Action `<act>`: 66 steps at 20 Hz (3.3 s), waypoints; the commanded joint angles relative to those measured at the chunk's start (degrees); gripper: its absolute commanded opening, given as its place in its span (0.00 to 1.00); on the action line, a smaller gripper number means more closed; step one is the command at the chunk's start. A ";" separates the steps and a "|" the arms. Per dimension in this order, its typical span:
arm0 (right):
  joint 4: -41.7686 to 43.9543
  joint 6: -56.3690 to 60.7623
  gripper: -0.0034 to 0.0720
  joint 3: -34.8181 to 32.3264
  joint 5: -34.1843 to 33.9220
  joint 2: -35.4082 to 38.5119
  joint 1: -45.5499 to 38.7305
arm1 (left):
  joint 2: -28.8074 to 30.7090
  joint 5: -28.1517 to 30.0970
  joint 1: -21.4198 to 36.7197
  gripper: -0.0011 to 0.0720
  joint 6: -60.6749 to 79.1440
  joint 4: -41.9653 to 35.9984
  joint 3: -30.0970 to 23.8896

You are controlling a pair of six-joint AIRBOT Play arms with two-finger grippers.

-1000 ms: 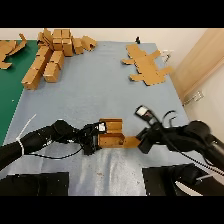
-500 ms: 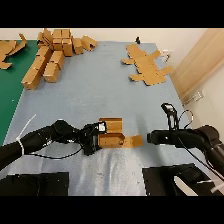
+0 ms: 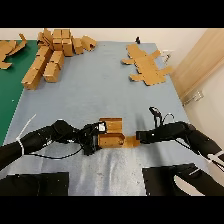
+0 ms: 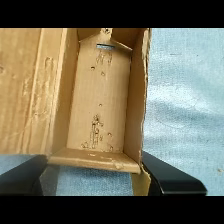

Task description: Fold the box.

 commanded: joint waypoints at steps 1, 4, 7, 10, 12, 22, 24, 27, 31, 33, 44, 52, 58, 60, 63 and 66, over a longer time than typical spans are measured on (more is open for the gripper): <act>4.31 -2.16 0.05 -0.02 1.25 -2.27 1.16 | 0.02 0.00 0.02 0.85 0.00 0.00 0.07; 5.73 -2.19 0.05 -0.02 1.20 -2.19 1.99 | 0.02 0.00 0.02 0.85 0.00 0.00 0.07; 9.64 -3.69 0.05 0.00 1.31 -2.19 3.13 | 0.02 0.00 0.02 0.85 0.00 0.02 0.07; 11.52 -4.33 0.05 0.79 1.14 -0.96 3.98 | 0.02 0.02 0.02 0.85 0.00 0.00 0.07; 11.52 -4.28 0.05 1.44 1.22 1.11 4.87 | 0.02 0.02 0.02 0.85 0.00 0.00 0.07; 12.35 -4.26 0.27 2.05 0.90 3.06 4.94 | 0.02 0.02 0.02 0.85 0.00 0.02 0.07; 12.46 -4.26 0.28 2.43 0.11 3.08 4.94 | 0.02 0.02 0.02 0.85 0.00 0.00 0.07; 13.05 -4.28 0.46 2.47 -1.53 3.06 5.01 | 0.02 0.02 0.02 0.85 0.00 0.00 0.07; 13.29 -4.26 0.46 2.47 -2.23 3.04 6.93 | 0.02 0.02 0.02 0.85 0.00 0.00 0.07; 13.05 -4.26 0.46 2.47 -1.51 3.04 7.61 | 0.02 0.02 0.02 0.85 0.00 0.00 0.07; -13.18 27.15 0.46 11.08 4.20 -3.08 24.22 | 0.02 0.00 0.02 0.85 0.00 0.02 0.07; -31.67 51.47 0.46 22.23 -6.47 -13.57 37.00 | 0.02 0.00 0.02 0.85 0.00 0.02 0.07; -37.86 59.54 0.48 33.57 -22.97 -22.71 41.79 | 0.02 0.00 0.02 0.85 0.00 0.00 0.07; -37.62 59.89 0.48 35.85 -25.03 -25.03 41.86 | 0.02 0.00 0.02 0.85 0.00 0.00 0.07; -36.46 61.11 0.50 36.76 -25.05 -27.39 41.86 | 0.02 0.00 0.02 0.85 0.00 0.00 0.07; -36.13 61.16 0.50 36.76 -25.03 -29.05 41.83 | 0.02 0.00 0.02 0.85 0.00 0.00 0.07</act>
